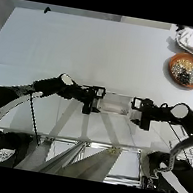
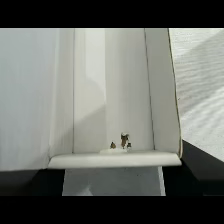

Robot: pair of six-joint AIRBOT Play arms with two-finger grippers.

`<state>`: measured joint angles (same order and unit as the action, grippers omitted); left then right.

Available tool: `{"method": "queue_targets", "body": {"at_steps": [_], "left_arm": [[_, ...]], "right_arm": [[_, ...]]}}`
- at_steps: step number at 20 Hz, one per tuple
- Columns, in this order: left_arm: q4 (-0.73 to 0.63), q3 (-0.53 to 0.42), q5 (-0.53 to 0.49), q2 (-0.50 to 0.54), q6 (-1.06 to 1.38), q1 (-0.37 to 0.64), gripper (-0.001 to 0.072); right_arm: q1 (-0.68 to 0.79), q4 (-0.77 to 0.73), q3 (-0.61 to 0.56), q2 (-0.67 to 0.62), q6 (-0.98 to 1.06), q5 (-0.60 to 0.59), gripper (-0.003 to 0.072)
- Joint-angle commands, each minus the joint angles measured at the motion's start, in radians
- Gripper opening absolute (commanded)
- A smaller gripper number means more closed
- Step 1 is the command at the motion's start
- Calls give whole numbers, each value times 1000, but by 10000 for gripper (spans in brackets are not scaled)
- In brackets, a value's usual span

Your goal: Fold the box and place the chain.

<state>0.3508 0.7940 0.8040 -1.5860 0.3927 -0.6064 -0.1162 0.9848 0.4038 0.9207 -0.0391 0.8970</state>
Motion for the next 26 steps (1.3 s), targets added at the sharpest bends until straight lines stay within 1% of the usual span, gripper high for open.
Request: {"method": "queue_targets", "body": {"at_steps": [1,2,3,4,5,8,9,10,13,15,16,17,18,21,23,26], "left_arm": [[1,1,1,0,0,0,332],[1,1,0,0,0,0,332],[1,1,1,0,0,0,332],[1,1,0,0,0,0,332],[1,1,0,0,0,0,332],[1,1,0,0,0,0,332],[1,1,0,0,0,0,332],[1,1,0,0,0,0,332],[1,1,0,0,0,0,332],[1,1,0,0,0,0,332],[1,1,0,0,0,0,332],[1,1,0,0,0,0,332],[1,1,0,0,0,0,332],[1,1,1,0,0,0,332],[1,1,0,0,0,0,332],[1,1,0,0,0,0,332]], "right_arm": [[0,72,0,-152,96,-3,643],[0,39,0,-194,96,9,608],[0,-15,0,-223,95,20,447],[0,-92,0,-238,95,33,209],[0,-187,-1,-234,91,50,16],[-3,-449,-13,-164,-7,50,10],[-13,-500,-13,-127,-51,30,10],[-30,-536,-13,-92,-81,-17,10],[-90,-684,-13,-2,-89,-295,10],[-107,-776,-13,31,-44,-465,10],[-107,-773,-13,47,1,-515,10],[-107,-745,-13,64,37,-531,10],[-107,-702,-13,87,75,-525,10],[-107,-549,-13,153,227,-455,10],[-107,-471,-13,173,282,-418,10],[-107,-470,-11,161,282,-410,11]]}}
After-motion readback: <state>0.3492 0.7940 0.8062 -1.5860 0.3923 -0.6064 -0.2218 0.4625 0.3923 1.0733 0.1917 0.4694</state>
